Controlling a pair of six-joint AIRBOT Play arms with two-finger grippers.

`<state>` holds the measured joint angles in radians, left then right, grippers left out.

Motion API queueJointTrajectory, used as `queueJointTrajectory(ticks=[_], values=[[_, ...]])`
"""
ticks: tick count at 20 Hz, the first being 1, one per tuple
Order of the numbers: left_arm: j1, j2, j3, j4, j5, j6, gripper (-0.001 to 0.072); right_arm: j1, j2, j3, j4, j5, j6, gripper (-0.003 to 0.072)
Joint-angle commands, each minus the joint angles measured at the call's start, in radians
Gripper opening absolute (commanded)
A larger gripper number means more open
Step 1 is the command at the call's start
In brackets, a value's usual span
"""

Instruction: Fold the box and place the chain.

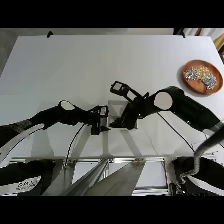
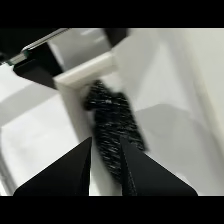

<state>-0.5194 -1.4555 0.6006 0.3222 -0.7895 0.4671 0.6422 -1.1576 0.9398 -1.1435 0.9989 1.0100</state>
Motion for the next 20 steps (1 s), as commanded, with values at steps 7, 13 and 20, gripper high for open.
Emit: queueJointTrajectory(ticks=[7,13,20], values=[[0.0,0.0,0.0,0.0,0.0,0.0,0.014,-0.154,-0.04,0.284,-0.186,0.05,0.005,0.0177],[0.0,0.0,0.0,0.0,0.0,0.0,0.014,-0.159,-0.248,0.277,-0.177,0.095,-0.057,0.0177],[0.0,0.0,0.0,0.0,0.0,0.0,0.014,-0.055,-0.189,0.154,-0.079,0.058,-0.169,0.0177]])
